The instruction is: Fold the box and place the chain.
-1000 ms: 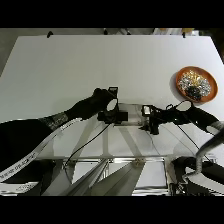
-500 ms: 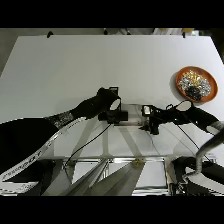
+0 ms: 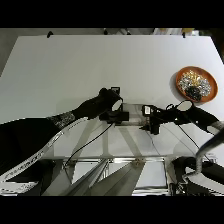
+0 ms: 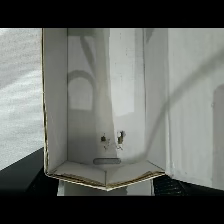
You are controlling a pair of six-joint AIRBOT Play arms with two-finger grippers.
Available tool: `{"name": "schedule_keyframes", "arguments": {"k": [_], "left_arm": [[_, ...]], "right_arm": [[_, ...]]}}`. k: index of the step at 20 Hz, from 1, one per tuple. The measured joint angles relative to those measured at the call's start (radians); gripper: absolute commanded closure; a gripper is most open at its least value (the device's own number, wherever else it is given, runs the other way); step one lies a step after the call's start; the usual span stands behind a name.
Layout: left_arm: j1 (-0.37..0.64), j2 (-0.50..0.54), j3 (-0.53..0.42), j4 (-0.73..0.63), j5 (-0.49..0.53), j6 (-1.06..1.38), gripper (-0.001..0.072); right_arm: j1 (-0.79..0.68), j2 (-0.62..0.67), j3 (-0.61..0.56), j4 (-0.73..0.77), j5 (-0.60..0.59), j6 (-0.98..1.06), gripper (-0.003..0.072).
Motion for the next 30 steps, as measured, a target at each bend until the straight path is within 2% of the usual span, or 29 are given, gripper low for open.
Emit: {"name": "schedule_keyframes", "arguments": {"k": [5,9,19,21,24,27,28,29,30], "left_arm": [[-0.001,-0.002,0.031,0.039,-0.047,0.004,0.0512],[-0.001,0.000,0.066,0.071,-0.099,0.003,0.0565],[-0.016,-0.003,0.079,0.076,-0.113,-0.016,0.0584],[-0.020,-0.009,0.080,0.076,-0.108,-0.020,0.0689],[-0.026,-0.018,0.081,0.072,-0.108,-0.027,0.0706],[-0.030,-0.024,0.081,0.067,-0.108,-0.026,0.0698],[-0.031,-0.025,0.081,0.064,-0.108,-0.026,0.0667],[-0.031,-0.026,0.080,0.064,-0.103,-0.024,0.0609],[-0.031,-0.034,0.079,0.055,-0.092,-0.023,0.0520]], "right_arm": [[0.001,0.000,-0.001,0.006,-0.002,0.001,0.0230],[0.001,-0.001,-0.001,0.005,-0.002,0.001,0.0230],[0.001,-0.001,-0.001,0.002,-0.001,0.001,0.0230],[0.001,-0.001,-0.001,0.002,-0.001,0.001,0.0230],[0.001,-0.001,-0.001,0.002,0.000,0.002,0.0230],[0.001,-0.001,-0.001,0.002,0.000,0.002,0.0230],[0.001,-0.001,-0.001,0.002,0.000,0.002,0.0230],[0.001,-0.001,-0.001,0.002,0.000,0.001,0.0230],[0.000,0.000,0.000,0.000,0.001,0.000,0.0230]]}}
